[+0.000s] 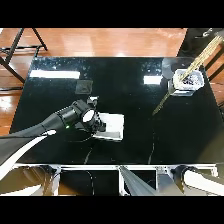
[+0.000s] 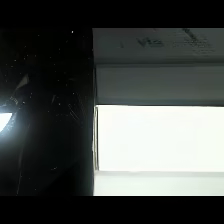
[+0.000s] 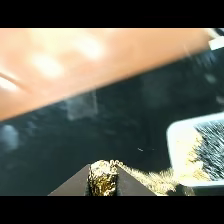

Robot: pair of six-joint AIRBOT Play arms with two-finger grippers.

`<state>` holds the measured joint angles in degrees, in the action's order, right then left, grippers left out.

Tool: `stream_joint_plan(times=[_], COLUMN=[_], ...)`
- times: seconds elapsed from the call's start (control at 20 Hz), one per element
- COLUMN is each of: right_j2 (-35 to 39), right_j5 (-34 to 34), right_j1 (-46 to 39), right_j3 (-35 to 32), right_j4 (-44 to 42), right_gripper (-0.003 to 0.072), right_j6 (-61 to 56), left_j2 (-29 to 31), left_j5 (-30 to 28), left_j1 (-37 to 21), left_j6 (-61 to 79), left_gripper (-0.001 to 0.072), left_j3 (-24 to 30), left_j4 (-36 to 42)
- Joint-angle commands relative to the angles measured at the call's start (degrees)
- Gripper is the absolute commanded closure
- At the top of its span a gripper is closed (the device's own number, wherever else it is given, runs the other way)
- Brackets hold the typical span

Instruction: Fold the box and place the chain.

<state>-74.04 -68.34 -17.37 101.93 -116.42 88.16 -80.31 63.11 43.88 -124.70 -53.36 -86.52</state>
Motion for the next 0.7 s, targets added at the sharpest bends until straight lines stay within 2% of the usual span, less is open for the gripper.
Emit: stream_joint_plan(times=[0.0,0.25,0.5,0.65], right_j2=[7.48,17.31,25.46,27.71], right_j5=[-1.20,-3.06,-5.60,-11.15], right_j1=[0.00,2.82,18.01,25.86], right_j3=[0.02,-2.25,-11.52,-14.75], right_j4=[-3.50,-2.93,4.98,7.08], right_gripper=[0.0672,0.0673,0.0673,0.0673], right_j6=[2.10,2.27,2.25,3.43], left_j2=[-0.02,-0.02,-0.02,-0.02], left_j5=[0.07,0.02,0.17,0.20], left_j1=[-0.04,-0.04,-0.04,-0.04], left_j6=[0.00,0.02,0.02,0.02], left_gripper=[0.0688,0.0688,0.0688,0.0688], left_j3=[-0.02,-0.02,-0.02,-0.02], left_j4=[-0.02,-0.02,-0.02,0.00])
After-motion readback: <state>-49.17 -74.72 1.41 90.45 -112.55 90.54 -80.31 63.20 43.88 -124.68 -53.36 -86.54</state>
